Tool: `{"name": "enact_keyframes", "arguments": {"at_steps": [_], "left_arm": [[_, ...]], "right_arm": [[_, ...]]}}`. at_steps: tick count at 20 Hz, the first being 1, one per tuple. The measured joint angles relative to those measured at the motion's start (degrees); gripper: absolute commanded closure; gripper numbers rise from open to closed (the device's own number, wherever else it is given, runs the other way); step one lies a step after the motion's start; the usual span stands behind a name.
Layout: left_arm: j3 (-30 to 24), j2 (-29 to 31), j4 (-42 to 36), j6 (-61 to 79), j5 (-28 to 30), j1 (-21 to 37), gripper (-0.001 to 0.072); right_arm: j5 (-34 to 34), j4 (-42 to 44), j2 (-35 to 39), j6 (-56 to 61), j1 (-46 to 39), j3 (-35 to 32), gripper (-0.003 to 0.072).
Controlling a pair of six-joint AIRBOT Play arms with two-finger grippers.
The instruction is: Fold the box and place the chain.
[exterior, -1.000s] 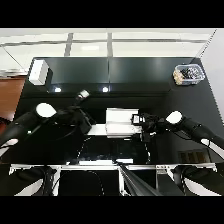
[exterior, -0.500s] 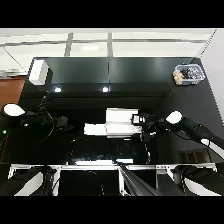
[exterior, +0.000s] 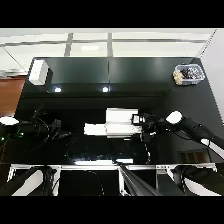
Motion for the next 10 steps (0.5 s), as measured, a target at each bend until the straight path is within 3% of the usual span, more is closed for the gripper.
{"name": "enact_keyframes", "arguments": {"at_steps": [6,10], "left_arm": [[-0.28,-6.25,-0.70,8.66,1.22,0.26,0.0683],[-0.24,-10.95,-4.00,12.90,4.15,-3.91,0.0683]], "right_arm": [[0.00,0.02,0.00,0.00,0.00,0.00,0.0448],[0.00,0.02,0.00,0.00,0.00,0.00,0.0448]]}}
